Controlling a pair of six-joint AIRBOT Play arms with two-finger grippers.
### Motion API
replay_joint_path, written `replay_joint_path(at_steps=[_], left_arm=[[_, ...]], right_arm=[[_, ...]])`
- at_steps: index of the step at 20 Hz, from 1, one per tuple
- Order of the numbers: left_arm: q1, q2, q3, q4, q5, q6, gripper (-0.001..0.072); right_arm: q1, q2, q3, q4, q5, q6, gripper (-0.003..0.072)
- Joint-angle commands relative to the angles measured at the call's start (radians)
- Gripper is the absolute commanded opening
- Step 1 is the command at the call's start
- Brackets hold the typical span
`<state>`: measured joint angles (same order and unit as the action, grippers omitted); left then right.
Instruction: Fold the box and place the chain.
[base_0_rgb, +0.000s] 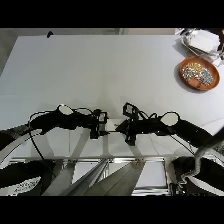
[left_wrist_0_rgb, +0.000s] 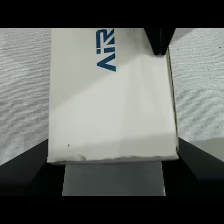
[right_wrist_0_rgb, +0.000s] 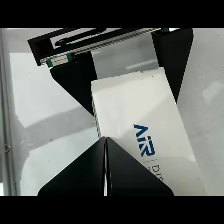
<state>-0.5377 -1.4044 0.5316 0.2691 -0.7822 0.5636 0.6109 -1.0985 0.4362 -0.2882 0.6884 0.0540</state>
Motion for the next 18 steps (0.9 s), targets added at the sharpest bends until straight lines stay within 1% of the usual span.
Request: replay_joint_path(at_steps=[1, 5, 12, 15, 18], left_arm=[[0.0, 0.0, 0.0, 0.0, 0.0, 0.0, 0.0258], [0.0, 0.0, 0.0, 0.0, 0.0, 0.0, 0.0258], [0.0, 0.0, 0.0, 0.0, 0.0, 0.0, 0.0258], [0.0, 0.0, 0.0, 0.0, 0.0, 0.0, 0.0258], [0.0, 0.0, 0.0, 0.0, 0.0, 0.0, 0.0258]], right_arm=[[0.0, -0.001, -0.028, -0.006, -0.01, -0.003, 0.0005], [0.0, -0.001, -0.067, -0.003, -0.017, -0.003, 0.0005], [0.0, -0.006, -0.084, -0.004, -0.064, -0.003, 0.0004], [0.0, -0.028, -0.084, -0.002, -0.055, -0.003, 0.0005], [0.0, 0.001, -0.053, 0.007, -0.031, 0.002, 0.0009]])
